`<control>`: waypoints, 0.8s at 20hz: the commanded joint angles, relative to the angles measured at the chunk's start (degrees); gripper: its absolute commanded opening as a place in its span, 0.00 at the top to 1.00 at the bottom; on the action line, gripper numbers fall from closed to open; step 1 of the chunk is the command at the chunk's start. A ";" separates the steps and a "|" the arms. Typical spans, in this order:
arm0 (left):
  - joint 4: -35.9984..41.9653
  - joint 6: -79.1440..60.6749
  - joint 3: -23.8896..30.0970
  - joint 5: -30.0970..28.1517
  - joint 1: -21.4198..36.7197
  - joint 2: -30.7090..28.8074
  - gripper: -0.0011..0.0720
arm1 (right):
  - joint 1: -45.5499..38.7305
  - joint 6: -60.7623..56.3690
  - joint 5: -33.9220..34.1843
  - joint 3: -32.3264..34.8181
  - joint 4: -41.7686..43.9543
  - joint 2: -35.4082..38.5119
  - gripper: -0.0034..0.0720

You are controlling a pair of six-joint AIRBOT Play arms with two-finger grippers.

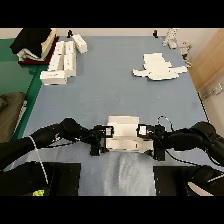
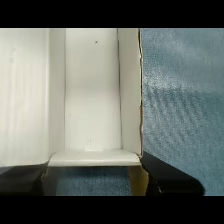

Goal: Fold the box.

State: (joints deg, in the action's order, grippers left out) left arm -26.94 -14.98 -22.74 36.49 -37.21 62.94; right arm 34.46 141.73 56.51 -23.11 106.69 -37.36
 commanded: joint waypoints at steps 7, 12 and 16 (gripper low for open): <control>-0.02 -0.02 -0.04 -0.02 0.04 -0.04 0.34 | 3.54 6.62 -9.42 2.19 2.64 -4.76 0.41; 0.00 -0.02 -0.04 -0.02 0.04 -0.04 0.34 | 3.54 9.90 -10.86 2.16 5.40 -5.42 0.78; 0.00 -0.02 -0.04 -0.02 0.04 -0.04 0.34 | 3.54 13.20 -11.72 2.16 8.63 -5.44 0.86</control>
